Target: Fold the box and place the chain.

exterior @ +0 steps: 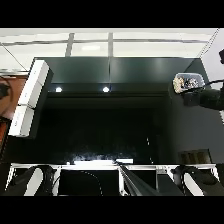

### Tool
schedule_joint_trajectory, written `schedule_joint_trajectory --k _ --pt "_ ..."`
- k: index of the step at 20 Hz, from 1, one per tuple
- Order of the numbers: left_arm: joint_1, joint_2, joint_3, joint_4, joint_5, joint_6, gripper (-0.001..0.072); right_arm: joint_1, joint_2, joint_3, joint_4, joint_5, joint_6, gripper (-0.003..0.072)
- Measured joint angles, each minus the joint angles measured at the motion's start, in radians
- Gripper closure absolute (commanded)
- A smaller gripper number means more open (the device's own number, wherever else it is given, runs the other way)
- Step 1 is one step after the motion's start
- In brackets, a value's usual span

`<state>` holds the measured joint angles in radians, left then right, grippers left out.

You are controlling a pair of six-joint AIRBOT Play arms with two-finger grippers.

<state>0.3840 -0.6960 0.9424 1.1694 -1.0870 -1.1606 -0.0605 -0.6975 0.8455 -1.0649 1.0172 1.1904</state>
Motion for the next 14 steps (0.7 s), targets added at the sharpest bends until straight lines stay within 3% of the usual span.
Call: schedule_joint_trajectory --k 4,6,9,14 --pt "-0.287 0.182 -0.211 0.042 0.090 -0.068 0.0682 0.066 0.044 -0.180 -0.137 -0.262 0.090 0.0671" --pt "-0.394 0.228 -0.298 0.097 0.121 -0.120 0.0681 0.071 0.052 -0.248 -0.177 -0.336 0.119 0.0670" --pt "-0.478 0.261 -0.360 0.158 0.147 -0.176 0.0680 0.072 0.057 -0.292 -0.202 -0.365 0.138 0.0670" --pt "-0.518 0.278 -0.390 0.195 0.162 -0.209 0.0680 0.074 0.059 -0.313 -0.222 -0.374 0.150 0.0670"
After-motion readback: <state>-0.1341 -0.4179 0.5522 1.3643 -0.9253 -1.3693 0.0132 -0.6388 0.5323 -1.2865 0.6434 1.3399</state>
